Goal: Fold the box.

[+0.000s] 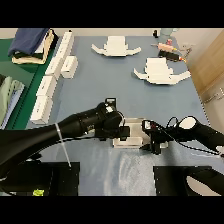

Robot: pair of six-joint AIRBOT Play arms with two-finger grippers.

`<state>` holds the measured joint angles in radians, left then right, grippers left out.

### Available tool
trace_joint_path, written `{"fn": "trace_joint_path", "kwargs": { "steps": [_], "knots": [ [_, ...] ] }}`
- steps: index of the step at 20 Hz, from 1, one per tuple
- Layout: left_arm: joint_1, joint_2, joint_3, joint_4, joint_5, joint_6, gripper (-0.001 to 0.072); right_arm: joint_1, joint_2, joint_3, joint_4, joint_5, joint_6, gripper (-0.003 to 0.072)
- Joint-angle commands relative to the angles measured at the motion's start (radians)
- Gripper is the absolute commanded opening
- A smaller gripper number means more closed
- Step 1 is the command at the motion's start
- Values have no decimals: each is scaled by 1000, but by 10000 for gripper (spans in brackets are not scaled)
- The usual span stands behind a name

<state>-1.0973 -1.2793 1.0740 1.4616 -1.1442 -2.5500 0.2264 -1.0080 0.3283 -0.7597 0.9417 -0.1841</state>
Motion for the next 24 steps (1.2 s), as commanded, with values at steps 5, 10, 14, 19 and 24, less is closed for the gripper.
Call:
{"fn": "trace_joint_path", "kwargs": {
  "steps": [5,10,14,19,24],
  "knots": [
    [107,182,20,2,-193,144,14,0,-1,1,0,0,0,518],
    [112,161,19,82,-113,410,15,0,-1,1,0,0,0,518],
    [227,211,-75,-198,22,1131,12,0,-1,1,0,0,0,519],
    [403,345,-370,-473,157,1956,613,0,-1,1,0,0,0,518],
    [449,341,-556,-689,388,2401,692,0,-1,1,0,0,0,518]
  ]
}}
